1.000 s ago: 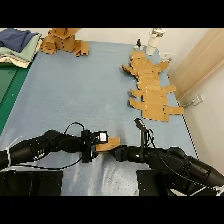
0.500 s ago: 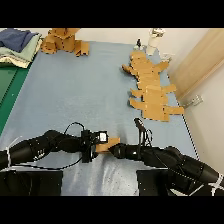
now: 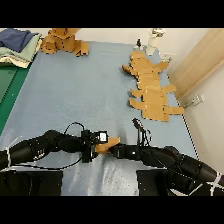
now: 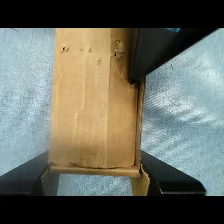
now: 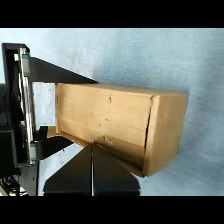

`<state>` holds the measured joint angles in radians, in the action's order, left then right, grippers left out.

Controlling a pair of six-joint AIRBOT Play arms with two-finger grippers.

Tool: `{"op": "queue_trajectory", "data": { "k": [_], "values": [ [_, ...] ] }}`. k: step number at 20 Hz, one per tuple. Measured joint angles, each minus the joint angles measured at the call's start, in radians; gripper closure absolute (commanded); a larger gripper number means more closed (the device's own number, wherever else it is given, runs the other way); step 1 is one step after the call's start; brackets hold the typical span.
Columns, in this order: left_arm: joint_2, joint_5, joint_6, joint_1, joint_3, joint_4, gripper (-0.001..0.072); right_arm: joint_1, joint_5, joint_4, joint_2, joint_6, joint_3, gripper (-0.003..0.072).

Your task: Fold the box.

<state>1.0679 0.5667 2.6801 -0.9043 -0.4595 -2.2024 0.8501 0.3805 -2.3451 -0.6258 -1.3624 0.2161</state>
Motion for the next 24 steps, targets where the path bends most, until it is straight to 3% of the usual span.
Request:
{"op": "queue_trajectory", "data": {
  "k": [4, 7, 10, 13, 16, 20, 24],
  "values": [
    [0.000, 0.000, 0.000, 0.000, 0.000, 0.000, 0.0195, -0.023, 0.113, 0.185, 0.105, 0.051, 0.064, 0.0685],
    [0.000, 0.000, 0.000, 0.000, 0.000, 0.000, 0.0195, -0.080, 0.360, 0.486, 0.140, 0.235, 0.149, 0.0684],
    [0.000, 0.000, 0.000, 0.000, 0.000, 0.000, 0.0196, -0.174, 0.628, 0.717, 0.095, 0.338, 0.245, 0.0685],
    [0.000, 0.000, 0.000, 0.000, 0.000, 0.000, 0.0195, -0.269, 0.762, 0.764, -0.037, 0.309, 0.347, 0.0684],
    [0.000, -0.012, 0.000, 0.000, 0.000, 0.000, 0.0196, -0.329, 0.792, 0.759, -0.227, 0.235, 0.469, 0.0684],
    [0.000, -0.043, 0.000, 0.000, 0.000, 0.000, 0.0195, -0.355, 0.726, 0.710, -0.455, 0.170, 0.625, 0.0684],
    [0.000, -0.061, 0.000, 0.000, 0.000, 0.000, 0.0196, -0.363, 0.672, 0.658, -0.594, 0.144, 0.721, 0.0684]
  ]
}}
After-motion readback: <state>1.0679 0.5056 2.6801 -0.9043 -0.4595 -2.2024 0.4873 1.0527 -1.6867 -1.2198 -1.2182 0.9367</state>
